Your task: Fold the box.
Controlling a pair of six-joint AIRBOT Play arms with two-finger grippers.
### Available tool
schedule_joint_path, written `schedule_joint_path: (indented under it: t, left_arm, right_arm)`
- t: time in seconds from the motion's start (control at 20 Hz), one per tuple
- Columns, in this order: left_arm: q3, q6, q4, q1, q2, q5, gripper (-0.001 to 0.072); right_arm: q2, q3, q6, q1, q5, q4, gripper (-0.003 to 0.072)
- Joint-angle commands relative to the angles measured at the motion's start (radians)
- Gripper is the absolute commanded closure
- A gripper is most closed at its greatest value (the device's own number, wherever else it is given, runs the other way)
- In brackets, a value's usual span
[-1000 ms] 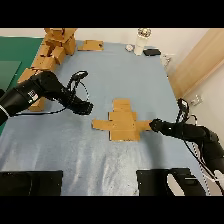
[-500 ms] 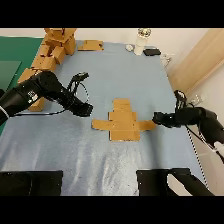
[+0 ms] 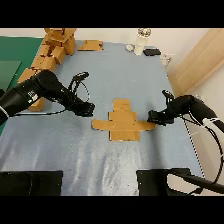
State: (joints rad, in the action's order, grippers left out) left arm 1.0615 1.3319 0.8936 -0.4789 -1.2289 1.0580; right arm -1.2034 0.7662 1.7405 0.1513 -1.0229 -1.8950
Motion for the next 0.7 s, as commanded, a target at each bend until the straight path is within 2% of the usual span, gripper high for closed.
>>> schedule_joint_path:
  t: [0.0, 0.25, 0.4, 0.5, 0.55, 0.6, 0.65]
  left_arm:
    - [0.000, 0.003, -0.019, 0.000, 0.001, 0.000, 0.0697]
    - [0.000, 0.003, -0.026, 0.000, 0.001, 0.000, 0.0697]
    - [0.000, 0.003, -0.026, 0.000, 0.001, -0.003, 0.0697]
    - [0.000, 0.003, -0.026, 0.000, 0.001, -0.003, 0.0697]
    - [0.000, 0.003, -0.027, 0.000, 0.001, -0.003, 0.0697]
    - [0.000, 0.003, -0.036, 0.000, 0.001, -0.004, 0.0697]
    - [0.000, 0.003, -0.051, 0.000, 0.001, -0.005, 0.0698]
  right_arm:
    - [-0.055, 0.008, 0.068, 0.000, -0.033, -0.043, 0.0320]
    - [-0.054, 0.010, 0.125, -0.001, -0.086, -0.111, 0.0325]
    - [-0.055, 0.010, 0.188, -0.001, -0.086, -0.200, 0.0395]
    - [-0.056, 0.010, 0.191, -0.001, -0.089, -0.215, 0.0412]
    - [-0.060, 0.010, 0.195, -0.001, -0.098, -0.218, 0.0468]
    - [-0.065, 0.010, 0.218, -0.001, -0.113, -0.232, 0.0475]
    - [-0.069, 0.009, 0.242, -0.002, -0.125, -0.255, 0.0548]
